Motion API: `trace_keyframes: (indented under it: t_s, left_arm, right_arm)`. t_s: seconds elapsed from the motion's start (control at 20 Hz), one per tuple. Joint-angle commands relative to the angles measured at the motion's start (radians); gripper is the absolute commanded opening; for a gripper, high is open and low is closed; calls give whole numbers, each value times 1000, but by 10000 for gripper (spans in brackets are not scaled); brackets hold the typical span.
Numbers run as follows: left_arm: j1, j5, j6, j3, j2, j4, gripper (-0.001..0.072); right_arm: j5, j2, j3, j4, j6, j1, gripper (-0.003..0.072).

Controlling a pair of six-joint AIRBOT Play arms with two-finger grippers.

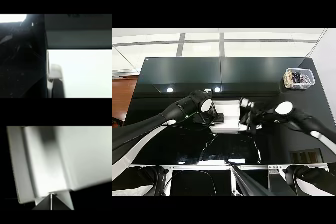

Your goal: Fold the box and place the chain.

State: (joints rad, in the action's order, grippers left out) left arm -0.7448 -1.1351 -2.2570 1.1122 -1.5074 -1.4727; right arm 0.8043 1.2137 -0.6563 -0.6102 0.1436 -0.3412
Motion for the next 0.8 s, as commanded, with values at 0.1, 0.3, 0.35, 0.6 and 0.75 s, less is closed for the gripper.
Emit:
trace_keyframes:
  t_s: [0.1,0.3,0.35,0.6,0.75]
  left_arm:
    - [1,-3,2,1,0,-3,25]
    - [1,0,2,1,0,-3,25]
    - [1,0,2,1,0,-3,25]
    - [1,0,2,1,0,-3,25]
    - [1,0,2,1,0,-3,25]
  right_arm:
    - [253,-232,-45,-293,838,347,18]
    - [209,-170,50,-326,1242,652,18]
    - [254,-121,71,-293,1237,665,18]
    - [320,133,72,-5,1019,438,18]
    - [277,201,32,84,938,287,18]
